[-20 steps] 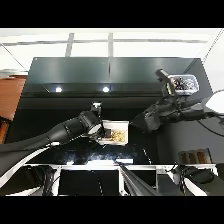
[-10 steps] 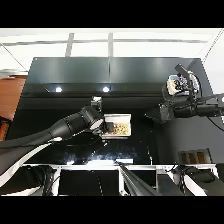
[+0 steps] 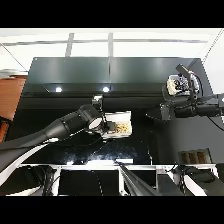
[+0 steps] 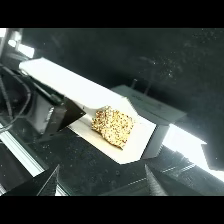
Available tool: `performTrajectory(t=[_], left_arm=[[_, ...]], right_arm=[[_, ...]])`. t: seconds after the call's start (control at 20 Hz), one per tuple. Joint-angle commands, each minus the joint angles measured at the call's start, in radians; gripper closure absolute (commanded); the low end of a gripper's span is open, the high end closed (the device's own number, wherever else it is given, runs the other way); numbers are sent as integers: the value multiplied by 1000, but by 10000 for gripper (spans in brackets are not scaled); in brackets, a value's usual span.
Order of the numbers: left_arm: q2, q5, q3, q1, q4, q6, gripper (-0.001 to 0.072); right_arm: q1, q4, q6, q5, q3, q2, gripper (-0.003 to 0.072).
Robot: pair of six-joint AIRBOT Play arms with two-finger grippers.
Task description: Fold the box and place the chain.
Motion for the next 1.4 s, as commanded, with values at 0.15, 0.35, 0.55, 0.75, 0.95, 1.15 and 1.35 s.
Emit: performTrajectory(t=[0.15, 0.35, 0.55, 0.75, 0.95, 1.15, 1.35], left_arm=[[217, -283, 10, 5, 113, 373, 133], [404, -379, -68, 155, 133, 546, 134], [520, -207, -236, 462, -233, 745, 134], [493, -109, -442, 631, -771, 1353, 134], [470, -2, -480, 622, -758, 1661, -7], [468, 201, -480, 623, -742, 1982, 1], [457, 215, -480, 623, -737, 2236, 13]], right_arm=[[0, -24, 0, 0, 0, 1, 66], [0, -24, 0, 0, 0, 1, 66], [0, -13, 2, -1, 0, 1, 66], [0, -14, 1, -2, 0, 1, 66], [0, -45, -8, -19, 0, 1, 66], [0, -49, -8, -20, 0, 1, 66], [0, -47, -7, -20, 0, 1, 66]])
